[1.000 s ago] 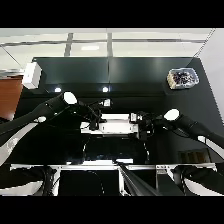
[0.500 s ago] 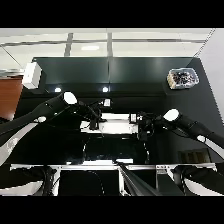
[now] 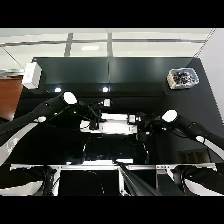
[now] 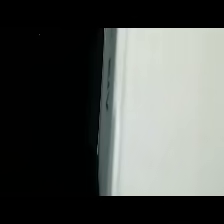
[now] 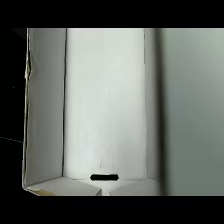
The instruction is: Fold the box and place the chain.
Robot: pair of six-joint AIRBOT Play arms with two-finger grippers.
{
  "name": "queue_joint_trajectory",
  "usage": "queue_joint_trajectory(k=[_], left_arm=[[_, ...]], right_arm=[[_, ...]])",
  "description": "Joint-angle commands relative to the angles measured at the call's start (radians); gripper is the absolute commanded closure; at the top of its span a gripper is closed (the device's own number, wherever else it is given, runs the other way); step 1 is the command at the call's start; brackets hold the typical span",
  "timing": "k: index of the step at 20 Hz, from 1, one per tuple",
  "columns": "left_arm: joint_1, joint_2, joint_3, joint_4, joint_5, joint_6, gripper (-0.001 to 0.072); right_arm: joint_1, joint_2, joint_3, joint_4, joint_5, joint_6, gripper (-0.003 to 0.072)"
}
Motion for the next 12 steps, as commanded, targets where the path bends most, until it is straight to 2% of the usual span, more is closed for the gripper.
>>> queue_joint_trajectory(k=[1,2,3,4,5,7,9,10,12], left_arm=[[0.000,0.000,0.001,-0.001,0.000,0.000,0.0685],[0.000,0.000,0.001,-0.001,0.000,0.000,0.0685],[0.000,0.000,0.001,-0.001,0.000,0.000,0.0685],[0.000,0.000,0.001,-0.001,-0.002,0.000,0.0685],[0.000,0.000,0.001,0.000,-0.008,0.000,0.0684],[0.001,0.002,0.001,0.005,-0.013,0.000,0.0669],[0.001,0.023,0.001,0.029,-0.012,-0.001,0.0285],[0.001,0.045,0.001,0.050,-0.012,-0.019,0.0227],[0.001,0.103,0.001,0.141,-0.018,-0.066,0.0210]], right_arm=[[0.002,0.000,0.000,-0.009,-0.006,0.001,-0.0010],[0.002,0.000,0.000,-0.009,-0.006,0.001,0.0113],[0.002,0.000,0.000,-0.009,-0.006,0.001,0.0165],[0.002,0.000,0.000,-0.009,-0.006,0.001,0.0165],[0.002,0.000,0.000,-0.009,-0.006,0.001,0.0220],[0.002,0.000,0.000,-0.010,-0.006,0.001,0.0218],[0.002,0.000,0.000,-0.010,-0.006,0.001,0.0218],[0.002,0.000,0.000,-0.011,-0.005,0.001,0.0218],[0.002,0.000,0.000,-0.019,0.009,-0.006,0.0219]])
